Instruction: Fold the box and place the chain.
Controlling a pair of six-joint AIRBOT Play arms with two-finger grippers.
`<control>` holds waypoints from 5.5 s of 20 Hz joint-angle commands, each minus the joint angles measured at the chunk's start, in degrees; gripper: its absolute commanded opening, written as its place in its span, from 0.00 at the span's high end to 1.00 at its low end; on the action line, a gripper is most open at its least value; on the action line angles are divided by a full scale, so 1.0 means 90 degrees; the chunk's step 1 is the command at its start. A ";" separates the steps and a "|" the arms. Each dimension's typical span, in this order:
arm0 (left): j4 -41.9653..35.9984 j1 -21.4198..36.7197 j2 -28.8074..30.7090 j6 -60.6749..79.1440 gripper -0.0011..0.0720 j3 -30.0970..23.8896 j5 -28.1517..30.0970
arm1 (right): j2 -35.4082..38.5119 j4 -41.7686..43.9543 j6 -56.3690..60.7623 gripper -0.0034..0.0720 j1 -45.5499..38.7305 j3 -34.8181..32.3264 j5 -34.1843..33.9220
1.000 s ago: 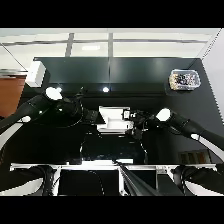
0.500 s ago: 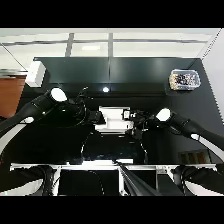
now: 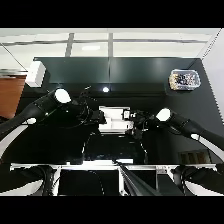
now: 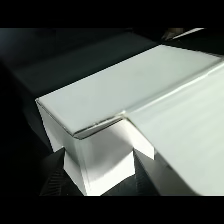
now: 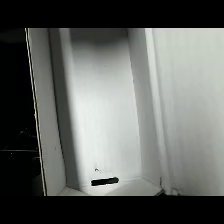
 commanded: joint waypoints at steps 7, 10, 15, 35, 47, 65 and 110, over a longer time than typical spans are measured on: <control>0.2443 -0.0959 -0.0005 -0.2237 0.31 0.0355 0.0369 | -0.0005 0.0002 0.0000 0.95 0.0005 0.0000 0.0002; 0.3026 -0.1321 -0.0024 -0.2977 0.31 0.0359 0.0459 | -0.0005 0.0002 0.0000 0.95 0.0005 0.0000 0.0002; 0.3988 -0.1838 -0.0039 -0.4357 0.31 0.0367 -0.0039 | -0.0005 0.0002 0.0000 0.95 0.0005 0.0000 0.0002; 0.4476 -0.2429 -0.1035 -0.5610 0.54 0.1343 -0.0709 | -0.0005 0.0002 0.0000 0.95 0.0005 0.0000 0.0002; 0.4456 -0.2421 -0.1035 -0.5608 0.37 0.1343 -0.0736 | -0.0005 0.0002 0.0000 0.95 0.0005 0.0000 0.0002; 0.4456 -0.2283 -0.1044 -0.5586 0.95 0.1343 -0.0529 | -0.0005 0.0002 0.0000 0.95 0.0005 0.0000 0.0002; 0.4524 -0.2283 -0.1042 -0.5464 0.95 0.1343 -0.0539 | 0.0782 -0.0032 -0.0721 0.69 -0.0083 0.0170 0.0695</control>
